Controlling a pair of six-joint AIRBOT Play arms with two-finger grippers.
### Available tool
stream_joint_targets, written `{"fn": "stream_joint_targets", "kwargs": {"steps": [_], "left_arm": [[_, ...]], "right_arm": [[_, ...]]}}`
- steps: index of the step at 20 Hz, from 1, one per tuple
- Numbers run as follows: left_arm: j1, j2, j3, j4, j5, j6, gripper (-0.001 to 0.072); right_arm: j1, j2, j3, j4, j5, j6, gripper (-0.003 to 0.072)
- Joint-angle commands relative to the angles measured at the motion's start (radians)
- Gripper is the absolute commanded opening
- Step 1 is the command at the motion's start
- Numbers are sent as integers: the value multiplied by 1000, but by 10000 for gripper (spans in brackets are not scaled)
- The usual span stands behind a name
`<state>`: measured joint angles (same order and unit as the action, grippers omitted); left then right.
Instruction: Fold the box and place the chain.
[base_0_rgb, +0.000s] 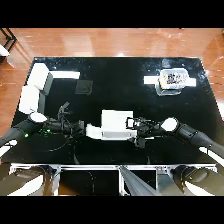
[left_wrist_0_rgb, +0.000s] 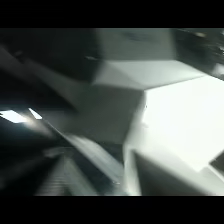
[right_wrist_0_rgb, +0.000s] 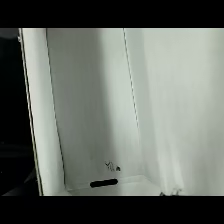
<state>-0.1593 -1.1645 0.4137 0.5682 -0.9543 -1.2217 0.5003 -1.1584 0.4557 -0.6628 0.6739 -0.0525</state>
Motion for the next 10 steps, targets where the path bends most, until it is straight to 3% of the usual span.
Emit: {"fn": "stream_joint_targets", "kwargs": {"steps": [1, 10], "left_arm": [[-11, -1, 26, 12, -53, 44, 634], [-90, 45, 101, -7, -62, -10, 634]], "right_arm": [[1, 0, 0, 0, 1, 0, 238], [1, 0, 0, 0, -1, 0, 238]]}}
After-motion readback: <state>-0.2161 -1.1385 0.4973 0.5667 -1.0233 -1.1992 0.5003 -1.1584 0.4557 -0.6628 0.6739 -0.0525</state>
